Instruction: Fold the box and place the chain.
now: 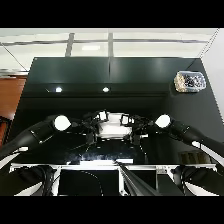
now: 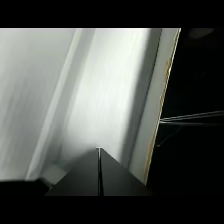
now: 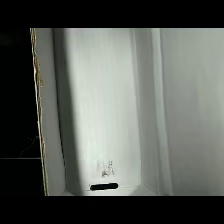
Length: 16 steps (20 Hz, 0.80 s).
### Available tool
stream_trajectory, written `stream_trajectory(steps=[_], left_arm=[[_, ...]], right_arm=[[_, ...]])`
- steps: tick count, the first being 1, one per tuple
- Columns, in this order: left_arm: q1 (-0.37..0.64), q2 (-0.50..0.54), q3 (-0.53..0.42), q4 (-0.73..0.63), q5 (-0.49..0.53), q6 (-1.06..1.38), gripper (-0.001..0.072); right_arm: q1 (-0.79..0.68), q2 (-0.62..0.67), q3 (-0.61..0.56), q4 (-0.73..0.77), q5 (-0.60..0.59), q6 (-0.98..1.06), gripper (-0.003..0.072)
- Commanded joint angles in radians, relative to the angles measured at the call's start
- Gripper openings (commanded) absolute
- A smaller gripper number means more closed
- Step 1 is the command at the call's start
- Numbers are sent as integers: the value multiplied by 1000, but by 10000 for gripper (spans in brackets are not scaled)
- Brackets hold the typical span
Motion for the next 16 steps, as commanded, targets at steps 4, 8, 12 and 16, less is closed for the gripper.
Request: stream_trajectory(steps=[4, 8, 12, 16], left_arm=[[206, 224, 55, 348, -206, -378, 26], [491, 301, 46, 340, -313, -787, 27], [616, 253, -80, 208, -304, -974, 28], [610, 48, -123, -115, -356, -972, 33]], right_arm=[[1, 0, 0, 0, 1, 0, 439], [1, 0, 0, 0, 0, 0, 439], [1, 0, 0, 0, 0, 0, 438], [1, 0, 0, 0, 0, 0, 438]])
